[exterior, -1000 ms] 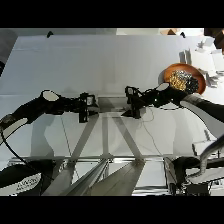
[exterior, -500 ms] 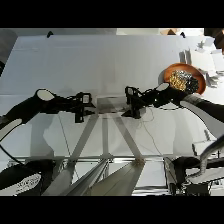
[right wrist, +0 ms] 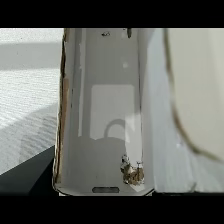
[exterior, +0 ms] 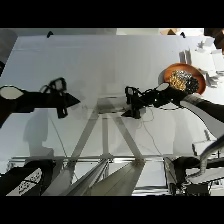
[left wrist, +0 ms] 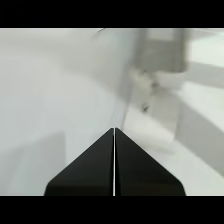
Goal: Fold the box and place the chain.
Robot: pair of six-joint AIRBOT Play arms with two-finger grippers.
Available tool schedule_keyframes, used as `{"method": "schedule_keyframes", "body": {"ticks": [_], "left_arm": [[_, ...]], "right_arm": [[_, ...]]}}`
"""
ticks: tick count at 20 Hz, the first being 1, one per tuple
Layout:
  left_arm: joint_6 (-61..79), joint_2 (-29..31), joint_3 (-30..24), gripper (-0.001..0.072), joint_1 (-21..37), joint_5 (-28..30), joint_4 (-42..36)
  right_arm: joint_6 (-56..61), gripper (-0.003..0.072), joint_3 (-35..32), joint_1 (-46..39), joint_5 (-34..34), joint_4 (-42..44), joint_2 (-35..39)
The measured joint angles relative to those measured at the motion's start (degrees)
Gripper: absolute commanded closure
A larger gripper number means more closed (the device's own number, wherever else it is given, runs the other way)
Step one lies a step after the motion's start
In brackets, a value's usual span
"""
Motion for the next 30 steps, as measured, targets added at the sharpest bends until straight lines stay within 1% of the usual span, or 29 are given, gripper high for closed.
{"method": "schedule_keyframes", "body": {"ticks": [2, 4, 6, 8, 11, 13, 16, 19, 23, 26, 30], "left_arm": [[-11.7, -0.3, -0.4, 0.0703, 3.4, 1.8, 0.6], [-23.0, -1.9, -1.1, 0.0704, 4.5, 3.3, 2.9], [-31.1, -4.6, -1.6, 0.0705, 3.1, 4.2, 4.4], [-37.2, -8.0, -2.0, 0.0706, 0.2, 4.7, 5.2], [-45.8, -13.2, -2.2, 0.0704, -4.5, 7.0, 5.9], [-48.6, -15.1, -2.3, 0.0706, -6.7, 7.5, 4.4], [-50.7, -16.5, -2.3, 0.0705, -9.1, 7.6, 1.9], [-52.0, -17.0, -2.3, 0.0705, -10.6, 7.7, 0.1], [-53.0, -17.2, -2.3, 0.0705, -11.5, 6.0, -3.4], [-54.1, -16.8, -2.3, 0.0705, -11.4, 6.0, -2.6], [-57.8, -15.7, -2.3, 0.0707, -10.6, 7.5, 3.6]], "right_arm": [[0.0, 0.0181, 0.0, 0.0, 0.0, 0.0, 0.0], [0.0, 0.0181, 0.0, 0.0, 0.0, 0.0, 0.0], [0.0, 0.0181, 0.0, 0.0, 0.0, 0.0, 0.0], [0.0, 0.0181, 0.0, 0.0, 0.0, 0.0, 0.0], [0.0, 0.0181, 0.0, 0.0, 0.0, 0.0, 0.0], [0.0, 0.0181, 0.0, 0.0, 0.0, 0.0, 0.0], [0.0, 0.0181, 0.0, 0.0, 0.0, 0.0, 0.0], [0.0, 0.0181, 0.0, 0.0, -0.1, 0.0, 0.0], [0.0, 0.0181, 0.0, 0.0, 0.0, 0.0, 0.0], [0.0, 0.0181, 0.0, 0.0, 0.0, 0.0, 0.0], [0.0, 0.0181, 0.0, 0.0, 0.0, 0.0, 0.0]]}}
